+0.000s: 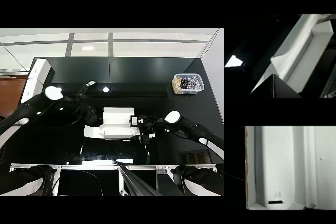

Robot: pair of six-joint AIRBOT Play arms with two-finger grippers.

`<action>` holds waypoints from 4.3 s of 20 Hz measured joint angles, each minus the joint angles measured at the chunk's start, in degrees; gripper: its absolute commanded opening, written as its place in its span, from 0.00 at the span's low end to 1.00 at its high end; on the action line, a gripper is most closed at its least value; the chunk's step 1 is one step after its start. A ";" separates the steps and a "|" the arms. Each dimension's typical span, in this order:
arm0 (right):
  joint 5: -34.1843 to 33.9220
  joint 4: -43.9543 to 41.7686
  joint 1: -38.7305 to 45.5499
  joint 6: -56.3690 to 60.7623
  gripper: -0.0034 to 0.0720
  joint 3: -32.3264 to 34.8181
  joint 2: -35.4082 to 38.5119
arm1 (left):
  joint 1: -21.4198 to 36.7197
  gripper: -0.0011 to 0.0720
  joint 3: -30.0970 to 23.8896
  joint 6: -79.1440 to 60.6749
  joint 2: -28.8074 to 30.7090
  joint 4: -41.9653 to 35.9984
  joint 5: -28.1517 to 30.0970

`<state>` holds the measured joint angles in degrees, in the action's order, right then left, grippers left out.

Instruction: Fold the box and place the chain.

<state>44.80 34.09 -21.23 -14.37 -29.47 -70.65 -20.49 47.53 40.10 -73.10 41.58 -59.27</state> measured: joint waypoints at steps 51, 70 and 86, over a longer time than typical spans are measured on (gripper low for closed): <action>0.07 -0.04 0.00 0.04 0.37 0.00 0.00 | -15.65 0.24 -15.72 -41.83 1.73 -14.49 23.21; -0.07 -0.02 0.00 -0.02 0.37 0.00 -0.04 | 15.13 0.06 -17.03 37.53 19.67 21.14 7.32; -0.04 0.02 0.00 -0.02 0.37 0.00 -0.04 | 5.64 0.13 -18.93 23.34 -0.57 -13.55 4.46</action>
<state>44.75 34.11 -21.23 -14.39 -29.47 -70.70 -14.85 28.60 63.44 -73.67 28.03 -54.81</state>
